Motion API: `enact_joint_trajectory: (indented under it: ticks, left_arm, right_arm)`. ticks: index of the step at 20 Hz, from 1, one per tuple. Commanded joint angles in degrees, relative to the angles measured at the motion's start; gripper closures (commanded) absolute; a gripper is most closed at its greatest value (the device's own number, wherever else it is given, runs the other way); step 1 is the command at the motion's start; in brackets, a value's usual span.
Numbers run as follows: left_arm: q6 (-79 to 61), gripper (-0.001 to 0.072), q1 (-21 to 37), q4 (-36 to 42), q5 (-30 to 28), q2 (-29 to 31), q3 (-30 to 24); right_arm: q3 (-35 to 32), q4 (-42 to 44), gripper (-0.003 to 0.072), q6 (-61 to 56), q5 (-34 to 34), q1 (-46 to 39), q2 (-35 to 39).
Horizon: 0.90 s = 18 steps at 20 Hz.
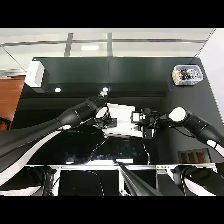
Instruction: Fold the box and place the chain.
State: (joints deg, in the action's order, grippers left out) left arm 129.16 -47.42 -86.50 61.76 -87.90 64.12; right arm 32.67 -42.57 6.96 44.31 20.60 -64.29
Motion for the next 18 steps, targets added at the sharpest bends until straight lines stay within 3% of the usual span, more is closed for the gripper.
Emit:
enact_joint_trajectory:
  ticks: [1, 2, 3, 12, 18]
  left_arm:
    - [0.04, 0.0684, 0.04, 0.17, 0.00, -0.04, 0.04]
    - [0.07, 0.0684, 0.04, 0.20, 0.02, -0.04, 0.04]
    - [0.04, 0.0684, 0.04, 0.22, 0.02, -0.04, 0.04]
    - [0.04, 0.0684, 0.04, 0.22, 0.02, -0.07, 0.04]
    - [0.04, 0.0684, 0.04, 0.22, 0.02, -0.07, 0.04]
  right_arm:
    - [-0.02, -1.22, 0.0272, -4.46, -0.15, -1.27, 0.00]
    - [-0.02, -1.29, 0.0188, -4.83, 0.07, -1.95, 0.00]
    - [0.00, -1.51, 0.0182, -4.85, 0.52, -2.45, 0.04]
    - [-0.02, -5.68, 0.0192, -5.44, 5.22, -2.84, 0.07]
    - [-0.04, -0.31, 0.0213, -3.72, 3.85, -0.57, -0.44]
